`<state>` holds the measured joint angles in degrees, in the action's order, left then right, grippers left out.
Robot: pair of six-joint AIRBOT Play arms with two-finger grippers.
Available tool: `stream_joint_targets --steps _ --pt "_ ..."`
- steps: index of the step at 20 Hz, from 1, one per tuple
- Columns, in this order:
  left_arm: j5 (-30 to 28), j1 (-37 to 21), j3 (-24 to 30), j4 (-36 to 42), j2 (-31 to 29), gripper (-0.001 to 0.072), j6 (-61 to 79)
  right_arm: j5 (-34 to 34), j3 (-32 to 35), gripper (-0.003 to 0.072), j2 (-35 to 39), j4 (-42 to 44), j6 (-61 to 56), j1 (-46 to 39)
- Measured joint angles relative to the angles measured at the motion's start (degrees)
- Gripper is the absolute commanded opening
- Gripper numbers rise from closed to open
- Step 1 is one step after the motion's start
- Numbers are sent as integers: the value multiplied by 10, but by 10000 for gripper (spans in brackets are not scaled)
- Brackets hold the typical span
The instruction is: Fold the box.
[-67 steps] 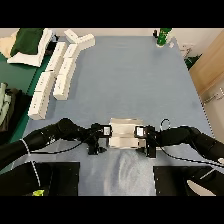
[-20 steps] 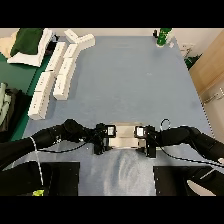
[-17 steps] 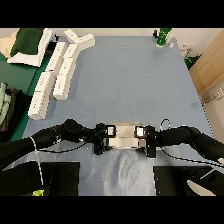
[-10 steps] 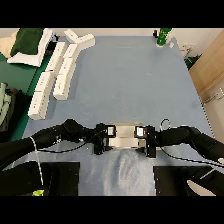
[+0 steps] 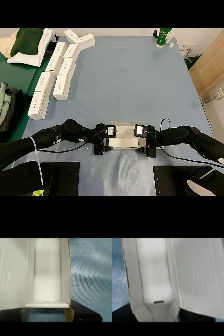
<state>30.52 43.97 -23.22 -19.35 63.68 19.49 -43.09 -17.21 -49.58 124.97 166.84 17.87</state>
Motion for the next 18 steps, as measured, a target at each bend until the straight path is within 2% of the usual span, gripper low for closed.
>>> stream_joint_targets --steps 4,9,10,12,13,15,16,18 --pt "0 0 0 0 0 473 0 -40 -20 720 40 -69 -89 0" --pt "0 0 0 0 0 473 0 -166 -42 713 114 -123 -204 0" --pt "0 0 0 0 0 473 0 -184 -49 687 131 -123 -242 0" --pt "-1 0 0 0 0 473 0 -212 -61 344 162 -115 -333 0" --pt "-1 0 0 0 0 473 0 -220 -65 254 174 -98 -379 0" --pt "-1 0 0 0 0 473 0 -227 -71 252 187 -43 -461 1" --pt "-1 0 0 0 0 473 0 -221 -73 222 187 -14 -496 3" --pt "-1 0 0 0 0 473 0 -187 -75 221 175 33 -563 9"
